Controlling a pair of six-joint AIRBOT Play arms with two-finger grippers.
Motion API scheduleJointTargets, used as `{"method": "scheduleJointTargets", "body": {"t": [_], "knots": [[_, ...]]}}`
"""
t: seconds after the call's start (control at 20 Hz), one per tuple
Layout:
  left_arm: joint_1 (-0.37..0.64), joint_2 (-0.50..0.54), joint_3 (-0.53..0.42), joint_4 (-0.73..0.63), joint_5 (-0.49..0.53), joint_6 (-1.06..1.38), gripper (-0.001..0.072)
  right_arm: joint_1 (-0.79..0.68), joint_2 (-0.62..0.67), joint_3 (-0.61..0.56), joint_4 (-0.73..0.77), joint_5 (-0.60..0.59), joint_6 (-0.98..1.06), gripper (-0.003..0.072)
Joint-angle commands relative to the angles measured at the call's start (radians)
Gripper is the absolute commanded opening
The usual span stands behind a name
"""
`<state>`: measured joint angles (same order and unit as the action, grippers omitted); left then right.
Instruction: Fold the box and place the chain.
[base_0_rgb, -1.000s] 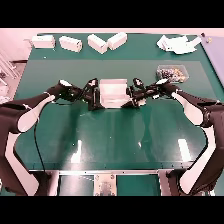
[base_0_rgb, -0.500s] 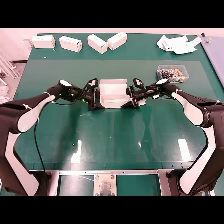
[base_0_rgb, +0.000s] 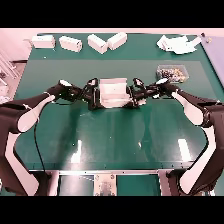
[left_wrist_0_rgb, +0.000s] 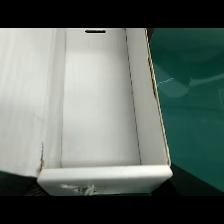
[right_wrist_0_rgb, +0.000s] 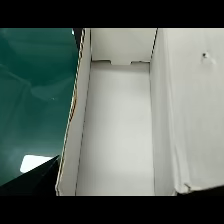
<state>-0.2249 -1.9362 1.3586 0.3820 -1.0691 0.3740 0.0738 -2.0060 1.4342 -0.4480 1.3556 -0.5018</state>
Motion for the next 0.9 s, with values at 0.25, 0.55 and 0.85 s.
{"method": "scheduleJointTargets", "body": {"t": [0.25,0.55,0.85], "knots": [[0.0,0.0,0.001,0.003,-0.005,0.001,0.0635,-0.053,0.055,0.011,-0.103,0.006,0.013,0.072],[0.0,0.0,0.001,0.003,-0.004,0.001,0.0635,-0.185,0.153,0.011,-0.131,0.008,0.09,0.072],[0.0,0.0,0.001,0.003,-0.004,0.001,0.0635,-0.119,0.24,0.011,0.118,0.132,0.185,0.0012]]}}
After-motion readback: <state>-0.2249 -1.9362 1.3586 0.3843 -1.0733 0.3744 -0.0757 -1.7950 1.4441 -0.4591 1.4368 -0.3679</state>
